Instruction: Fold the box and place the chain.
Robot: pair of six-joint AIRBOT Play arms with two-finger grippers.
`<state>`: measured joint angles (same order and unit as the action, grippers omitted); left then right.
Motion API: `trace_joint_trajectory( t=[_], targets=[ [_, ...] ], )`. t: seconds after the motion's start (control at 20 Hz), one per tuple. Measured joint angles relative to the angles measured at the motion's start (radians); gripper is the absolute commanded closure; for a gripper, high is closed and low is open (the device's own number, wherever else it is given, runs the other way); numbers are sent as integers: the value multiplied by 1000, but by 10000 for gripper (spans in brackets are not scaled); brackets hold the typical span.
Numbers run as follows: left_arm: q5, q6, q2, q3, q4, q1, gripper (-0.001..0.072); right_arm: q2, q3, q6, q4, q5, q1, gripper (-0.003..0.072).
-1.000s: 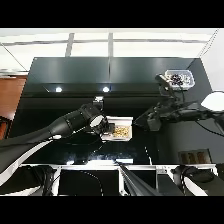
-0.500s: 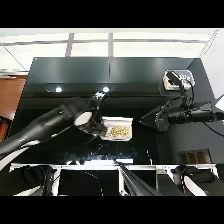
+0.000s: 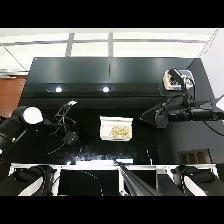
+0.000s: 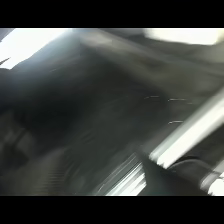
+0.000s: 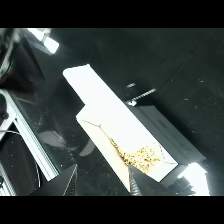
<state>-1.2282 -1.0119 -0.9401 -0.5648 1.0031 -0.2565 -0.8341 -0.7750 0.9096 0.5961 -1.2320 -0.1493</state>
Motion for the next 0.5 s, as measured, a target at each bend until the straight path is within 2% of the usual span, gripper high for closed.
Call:
trace_joint_trajectory(
  t=[0.1, 0.2, 0.35, 0.5],
  targets=[
    [37, 274, -23, 38, -143, 71, -2, 0, 0, 0, 0, 5, 0, 301],
    [78, 563, -52, 58, -229, 95, -2, 0, 0, 5, 0, 11, 0, 301],
    [175, 946, -103, 70, -328, 62, -1, 0, 0, 13, 0, 20, 0, 301],
    [280, 1165, -160, 75, -377, -13, -1, 0, 0, 16, 0, 24, 0, 301]
  ],
)
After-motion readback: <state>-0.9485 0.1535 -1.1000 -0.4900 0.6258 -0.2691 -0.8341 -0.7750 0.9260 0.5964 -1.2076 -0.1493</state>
